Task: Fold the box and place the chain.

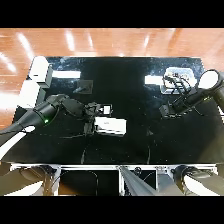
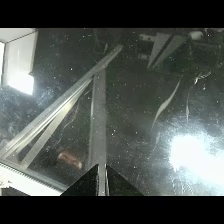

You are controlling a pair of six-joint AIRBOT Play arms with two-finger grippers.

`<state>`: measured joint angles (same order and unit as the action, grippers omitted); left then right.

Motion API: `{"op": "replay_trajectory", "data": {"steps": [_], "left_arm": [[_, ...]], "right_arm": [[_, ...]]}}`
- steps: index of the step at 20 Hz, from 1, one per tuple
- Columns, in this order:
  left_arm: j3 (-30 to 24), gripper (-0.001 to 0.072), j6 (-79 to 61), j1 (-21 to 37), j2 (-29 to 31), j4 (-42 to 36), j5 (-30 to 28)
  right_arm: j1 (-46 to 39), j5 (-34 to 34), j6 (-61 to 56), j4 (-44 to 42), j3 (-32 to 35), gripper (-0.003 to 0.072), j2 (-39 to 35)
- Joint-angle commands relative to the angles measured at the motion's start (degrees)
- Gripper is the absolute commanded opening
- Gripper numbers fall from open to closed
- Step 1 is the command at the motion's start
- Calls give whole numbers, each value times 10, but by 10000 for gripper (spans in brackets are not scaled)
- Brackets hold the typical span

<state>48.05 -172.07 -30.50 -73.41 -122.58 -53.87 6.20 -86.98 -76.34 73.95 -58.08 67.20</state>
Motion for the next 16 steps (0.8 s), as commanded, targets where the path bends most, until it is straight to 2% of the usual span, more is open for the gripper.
{"op": "replay_trajectory", "data": {"steps": [1, 2, 3, 4, 10, 13, 16], "left_arm": [[0, 502, 0, 0, -5, 2, 0], [0, 354, 0, 0, -4, 1, 0], [0, 125, 0, 0, -4, 2, 2], [1, 23, 0, 0, -3, 2, 4], [5, 20, 39, 0, 25, 17, -1], [10, 20, 158, 1, 49, 90, -3], [12, 20, 253, 2, 80, 144, -33]], "right_arm": [[0, 1, 0, 0, 0, 73, 0], [0, 2, 0, 0, 0, 73, 0], [0, 3, 0, 0, 0, 73, 0], [0, 3, 0, 0, 0, 73, 0], [0, 2, 0, 0, 0, 73, 0], [0, 2, 0, 0, 0, 74, 0], [0, 7, 0, 0, 0, 74, 0]]}}
